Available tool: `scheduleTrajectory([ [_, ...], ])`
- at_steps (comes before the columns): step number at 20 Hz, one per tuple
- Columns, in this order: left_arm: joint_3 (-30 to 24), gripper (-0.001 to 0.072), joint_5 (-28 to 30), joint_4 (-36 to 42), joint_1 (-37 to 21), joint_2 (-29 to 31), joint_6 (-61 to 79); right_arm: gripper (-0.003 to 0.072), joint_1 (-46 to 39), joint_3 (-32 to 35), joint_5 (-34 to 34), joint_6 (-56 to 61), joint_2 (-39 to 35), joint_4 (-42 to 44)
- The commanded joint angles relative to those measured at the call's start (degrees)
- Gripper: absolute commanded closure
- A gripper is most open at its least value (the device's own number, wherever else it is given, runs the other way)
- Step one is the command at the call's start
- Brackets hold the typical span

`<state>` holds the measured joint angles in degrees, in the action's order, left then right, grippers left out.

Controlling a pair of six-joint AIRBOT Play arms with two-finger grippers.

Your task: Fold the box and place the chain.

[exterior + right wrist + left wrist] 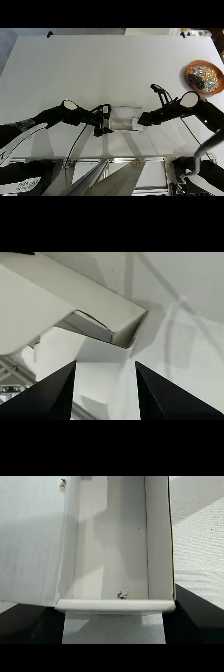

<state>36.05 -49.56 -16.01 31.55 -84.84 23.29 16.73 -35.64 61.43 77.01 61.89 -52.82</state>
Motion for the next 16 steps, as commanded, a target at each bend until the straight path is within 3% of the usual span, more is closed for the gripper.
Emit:
scheduleTrajectory([
  [1, 0.02, 0.0640, 0.02, -0.02, -0.02, 0.02, 0.00, 0.0266, 6.75, -0.07, -6.25, 8.94, 0.26, -4.42],
  [3, 0.02, 0.0640, 0.02, -0.02, -0.02, 0.02, 0.02, 0.0266, 9.53, -0.07, -7.06, 16.63, 0.26, -9.55],
  [10, 0.02, 0.0640, 0.02, -0.02, -0.02, 0.02, 0.02, 0.0267, 17.79, -0.57, -13.38, 32.52, 0.26, -15.02],
  [16, 0.02, 0.0640, 0.02, -0.02, -0.02, 0.02, 0.00, 0.0278, 17.86, -4.02, -8.79, 41.29, 0.28, -20.92],
])
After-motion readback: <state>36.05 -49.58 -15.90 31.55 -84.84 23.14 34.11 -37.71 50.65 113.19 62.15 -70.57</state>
